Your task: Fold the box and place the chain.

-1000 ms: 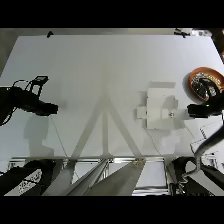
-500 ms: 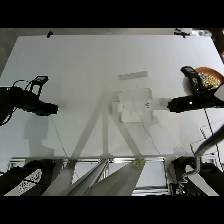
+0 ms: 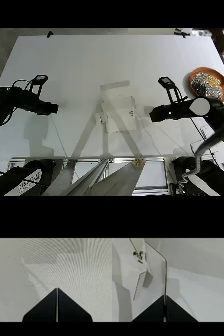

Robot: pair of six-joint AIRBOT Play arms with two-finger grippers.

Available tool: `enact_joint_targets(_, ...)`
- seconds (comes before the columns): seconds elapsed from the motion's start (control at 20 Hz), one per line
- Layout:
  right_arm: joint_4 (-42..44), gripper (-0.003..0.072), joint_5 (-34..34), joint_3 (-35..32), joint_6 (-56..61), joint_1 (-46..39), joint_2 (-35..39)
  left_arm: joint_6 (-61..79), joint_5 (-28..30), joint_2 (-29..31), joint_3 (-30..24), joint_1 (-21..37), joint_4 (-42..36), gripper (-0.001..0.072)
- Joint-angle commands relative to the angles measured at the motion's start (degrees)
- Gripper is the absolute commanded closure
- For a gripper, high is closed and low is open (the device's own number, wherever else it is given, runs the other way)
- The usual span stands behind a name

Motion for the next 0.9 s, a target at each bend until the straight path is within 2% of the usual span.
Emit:
enact_joint_targets(0.0,0.2,0.0672,-3.6,-2.4,1.0,3.0,0.0,0.0,-0.8,0.0,0.0,0.0,-2.2,0.0695)
enact_joint_targets(0.3,0.2,0.0671,-4.1,-2.4,1.2,3.5,0.0,2.1,0.7,0.0,0.0,0.0,-11.5,0.0693)
enact_joint_targets(0.35,0.2,0.0671,-4.2,-2.4,1.2,3.5,0.0,4.2,1.8,0.0,0.0,-0.1,-12.5,0.0645)
enact_joint_targets(0.45,0.2,0.0671,-4.2,-2.4,1.2,3.5,0.0,10.0,3.7,0.0,0.0,-0.6,-16.8,0.0336)
enact_joint_targets(0.65,0.5,0.0671,-4.1,-2.4,1.2,3.5,0.0,33.9,5.6,-0.2,0.0,-2.9,-39.1,0.0313)
enact_joint_targets(0.85,0.5,0.0671,-4.1,-2.4,1.2,3.5,0.0,45.7,5.9,-3.2,0.3,-6.1,-50.6,0.0286)
